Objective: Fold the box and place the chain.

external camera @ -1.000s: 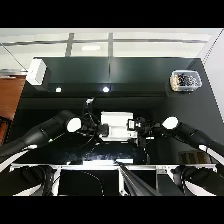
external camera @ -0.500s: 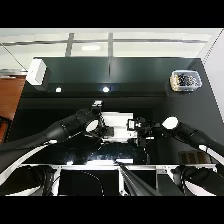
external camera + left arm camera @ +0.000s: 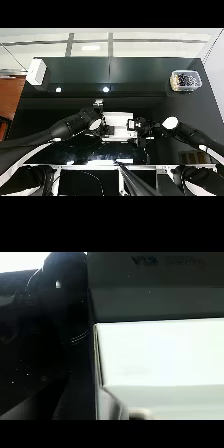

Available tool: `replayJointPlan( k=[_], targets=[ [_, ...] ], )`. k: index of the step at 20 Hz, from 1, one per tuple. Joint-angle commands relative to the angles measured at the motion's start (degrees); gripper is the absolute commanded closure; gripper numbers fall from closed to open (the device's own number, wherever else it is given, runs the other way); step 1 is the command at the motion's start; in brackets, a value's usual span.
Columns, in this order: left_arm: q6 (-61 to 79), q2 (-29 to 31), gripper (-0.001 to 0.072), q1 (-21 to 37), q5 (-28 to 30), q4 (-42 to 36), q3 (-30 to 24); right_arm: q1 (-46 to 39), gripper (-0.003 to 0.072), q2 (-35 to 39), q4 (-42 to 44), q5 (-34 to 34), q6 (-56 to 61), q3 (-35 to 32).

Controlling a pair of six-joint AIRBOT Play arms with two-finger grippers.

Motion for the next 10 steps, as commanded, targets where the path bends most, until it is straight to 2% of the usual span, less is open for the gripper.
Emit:
replayJointPlan(
  k=[1, 3, 5, 10],
  targets=[
    [-0.26, -0.26, 0.0376, 0.02, 0.52, 0.17, 0.11, 0.07, 0.0345, -0.04, 0.0, 0.0, 0.0, 0.0],
    [-0.28, -0.26, 0.0382, 0.02, 0.98, 0.15, 0.11, 0.07, 0.0345, -0.04, 0.0, 0.0, 0.0, 0.0],
    [-0.26, -0.28, 0.0447, 0.0, 1.07, 0.15, 0.11, 0.07, 0.0344, -0.04, 0.0, 0.0, 0.0, 0.0],
    [-0.39, -0.63, 0.0447, -0.04, 1.29, -0.13, 0.26, 0.07, 0.0344, -0.04, 0.0, 0.0, 0.0, 0.0]
  ],
)
